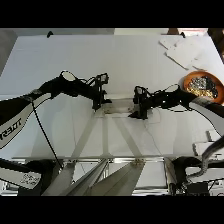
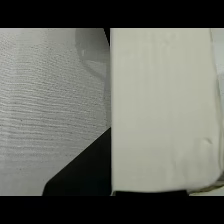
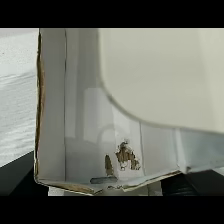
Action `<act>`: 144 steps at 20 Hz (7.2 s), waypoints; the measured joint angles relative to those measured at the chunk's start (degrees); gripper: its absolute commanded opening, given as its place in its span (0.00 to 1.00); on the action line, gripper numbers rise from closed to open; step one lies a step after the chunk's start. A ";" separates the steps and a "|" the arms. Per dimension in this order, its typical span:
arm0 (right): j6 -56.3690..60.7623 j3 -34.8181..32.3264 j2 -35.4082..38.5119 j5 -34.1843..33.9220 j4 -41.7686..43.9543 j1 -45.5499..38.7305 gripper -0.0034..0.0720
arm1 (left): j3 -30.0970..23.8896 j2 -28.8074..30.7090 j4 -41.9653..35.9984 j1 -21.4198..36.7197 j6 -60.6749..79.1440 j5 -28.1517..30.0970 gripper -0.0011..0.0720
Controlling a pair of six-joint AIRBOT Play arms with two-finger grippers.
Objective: Fold the box and place the chain.
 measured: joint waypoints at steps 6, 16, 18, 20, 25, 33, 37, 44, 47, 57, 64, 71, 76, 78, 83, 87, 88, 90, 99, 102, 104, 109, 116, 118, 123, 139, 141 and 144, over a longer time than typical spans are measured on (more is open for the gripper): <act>0.04 -0.02 0.00 0.68 -0.02 0.02 0.73 | 0.00 0.00 0.00 0.00 0.02 -0.28 0.03; 0.02 -0.02 -0.02 1.36 -0.07 0.00 0.73 | 0.00 0.00 0.00 0.00 0.02 -0.09 0.03; 0.02 -0.02 -0.02 1.38 -0.07 0.00 0.73 | 0.00 0.00 0.00 0.00 0.00 -0.07 0.03; 0.02 -0.02 -0.02 1.40 -0.07 0.00 0.73 | 0.00 0.00 0.00 0.00 0.00 -0.07 0.03; 0.02 -0.02 -0.02 1.42 -0.07 0.00 0.73 | 0.00 0.00 0.00 0.00 0.00 -0.07 0.03; 0.00 -0.02 -0.02 1.44 -0.07 0.00 0.73 | -0.02 0.00 0.00 0.00 0.00 -0.02 0.04; -0.04 -0.02 -0.02 1.57 0.00 0.00 0.73 | -0.04 -0.02 0.33 -0.02 -0.04 0.24 0.21; -0.09 -0.02 -0.02 1.55 -0.13 0.02 0.73 | -0.07 1.03 0.57 0.63 0.00 0.31 0.42; 0.02 -0.02 -0.02 1.46 -0.11 0.02 0.73 | -0.07 3.34 0.59 1.09 0.00 0.35 0.42; 0.02 -0.02 -0.02 1.46 -0.09 0.02 0.73 | -0.07 14.03 16.20 3.65 -11.21 -2.73 0.03; 0.02 -0.02 -0.02 1.46 -0.07 0.02 0.73 | -0.07 15.80 16.11 -0.46 -20.22 -14.82 0.03; 0.02 -0.02 -0.02 1.46 -0.04 0.02 0.73 | -0.07 15.56 8.90 -2.54 -21.46 1.68 0.03; 0.02 -0.02 -0.02 1.46 -0.04 0.02 0.73 | -0.07 12.24 7.78 -2.62 -21.73 13.31 0.03; 0.02 -0.02 -0.02 1.46 -0.04 0.02 0.73 | -0.07 10.05 7.67 -2.67 -21.86 15.37 0.03; 0.02 -0.02 -0.02 1.49 -0.04 0.02 0.73 | -0.07 4.74 7.45 -2.75 -21.88 15.23 0.03; 0.02 -0.02 -0.02 1.53 -0.09 0.02 0.73 | -0.02 3.06 7.50 -2.73 -21.81 13.42 0.03; 0.00 -0.02 -0.02 1.53 -0.11 0.02 0.73 | 0.00 3.19 7.52 -2.67 -21.79 13.14 0.03; -0.02 -0.02 -0.02 1.51 -0.13 0.02 0.73 | -0.02 4.28 7.58 -2.38 -21.66 12.55 0.03; 0.00 -0.02 -0.02 1.40 -0.04 0.02 0.73 | -0.02 12.92 8.98 0.52 -21.49 3.69 0.03; 0.00 -0.02 -0.02 1.42 -0.04 0.02 0.73 | -0.07 13.79 12.02 0.76 -21.79 -3.96 0.03; 0.00 -0.02 -0.02 1.44 -0.04 0.02 0.73 | -0.42 14.03 15.56 0.83 -24.09 -6.73 0.03; 0.00 -0.02 -0.02 1.44 -0.04 0.02 0.73 | -3.32 14.21 22.01 0.70 -29.77 -8.04 0.03; 0.00 -0.02 -0.02 1.46 -0.04 0.02 0.73 | -6.32 14.25 34.38 0.26 -40.85 -3.48 0.03; 0.00 -0.02 -0.02 1.46 -0.04 0.02 0.73 | -6.51 14.25 38.95 0.24 -44.39 -3.06 0.03; 0.00 -0.02 -0.02 1.46 -0.04 0.02 0.73 | -6.67 14.25 43.39 -1.11 -47.65 -2.21 0.04; 0.00 -0.02 -0.02 1.46 -0.07 0.02 0.73 | -6.67 16.22 26.34 -4.61 -20.92 1.57 0.69; 0.02 -0.02 -0.02 1.46 -0.07 0.02 0.73 | -6.80 15.85 24.22 -4.61 -17.68 1.66 0.69; 0.02 -0.02 -0.02 1.46 -0.07 0.02 0.73 | -7.63 15.13 22.64 -4.61 -14.88 1.81 0.57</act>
